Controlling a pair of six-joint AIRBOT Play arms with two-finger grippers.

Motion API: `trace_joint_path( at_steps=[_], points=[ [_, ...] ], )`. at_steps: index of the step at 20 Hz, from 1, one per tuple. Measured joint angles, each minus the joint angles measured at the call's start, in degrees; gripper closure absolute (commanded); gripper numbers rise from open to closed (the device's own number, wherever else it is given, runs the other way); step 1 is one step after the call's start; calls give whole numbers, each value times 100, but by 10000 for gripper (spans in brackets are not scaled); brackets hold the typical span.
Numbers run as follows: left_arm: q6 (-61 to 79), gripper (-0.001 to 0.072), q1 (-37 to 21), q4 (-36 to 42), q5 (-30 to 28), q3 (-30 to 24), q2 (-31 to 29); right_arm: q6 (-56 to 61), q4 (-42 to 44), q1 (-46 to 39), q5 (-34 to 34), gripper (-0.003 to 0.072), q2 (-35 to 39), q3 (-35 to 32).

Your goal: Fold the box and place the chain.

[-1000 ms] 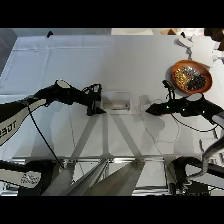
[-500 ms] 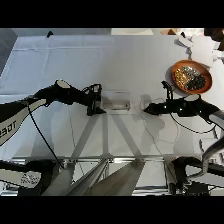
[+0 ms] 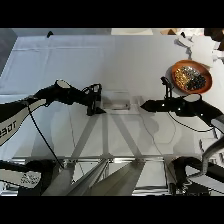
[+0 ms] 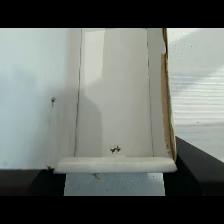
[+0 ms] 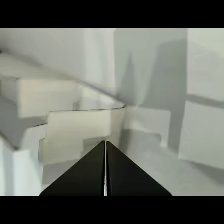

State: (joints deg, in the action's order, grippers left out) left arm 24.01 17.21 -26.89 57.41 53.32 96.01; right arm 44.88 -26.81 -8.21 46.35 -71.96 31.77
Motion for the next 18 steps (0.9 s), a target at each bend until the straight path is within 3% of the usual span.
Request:
trace_joint_path(
  at_steps=[8,18],
  points=[
    [0,384,0,24,13,0,0,256,-597,-243,173,683,599,0],
    [-2,384,0,28,37,0,0,420,-866,-243,236,685,-197,0]
  ],
)
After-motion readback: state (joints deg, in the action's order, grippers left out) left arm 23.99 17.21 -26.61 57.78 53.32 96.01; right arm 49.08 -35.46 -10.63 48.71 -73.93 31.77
